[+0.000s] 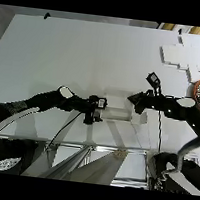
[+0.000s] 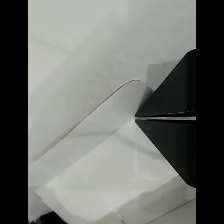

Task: Fold the box and place the chain.

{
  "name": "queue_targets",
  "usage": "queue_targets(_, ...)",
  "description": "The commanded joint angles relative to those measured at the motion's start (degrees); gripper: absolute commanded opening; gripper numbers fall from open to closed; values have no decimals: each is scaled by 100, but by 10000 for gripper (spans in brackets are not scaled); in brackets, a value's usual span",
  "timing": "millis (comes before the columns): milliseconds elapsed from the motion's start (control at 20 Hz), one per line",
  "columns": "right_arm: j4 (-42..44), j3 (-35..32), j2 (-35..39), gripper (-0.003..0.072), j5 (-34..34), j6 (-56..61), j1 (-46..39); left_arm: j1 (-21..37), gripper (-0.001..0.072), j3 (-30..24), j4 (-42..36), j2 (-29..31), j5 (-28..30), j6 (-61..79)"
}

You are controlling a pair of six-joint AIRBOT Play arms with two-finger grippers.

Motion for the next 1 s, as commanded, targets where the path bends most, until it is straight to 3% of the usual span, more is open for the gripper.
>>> queue_targets(0,-1187,221,962,19,420,557,2,2,92,-2,2,2,-2,0)
queue_targets(200,-3473,221,2247,19,1408,553,2,2,92,-2,2,4,-2,2)
queue_targets(350,-4513,177,2356,20,2175,490,2,2,92,-2,2,2,-2,2)
queue_targets(500,-4323,-85,2048,124,2087,-505,2,2,92,-2,2,2,-2,2)
queue_targets(950,-2887,-107,990,122,1257,-2175,9,2,92,-2,2,2,-2,2)
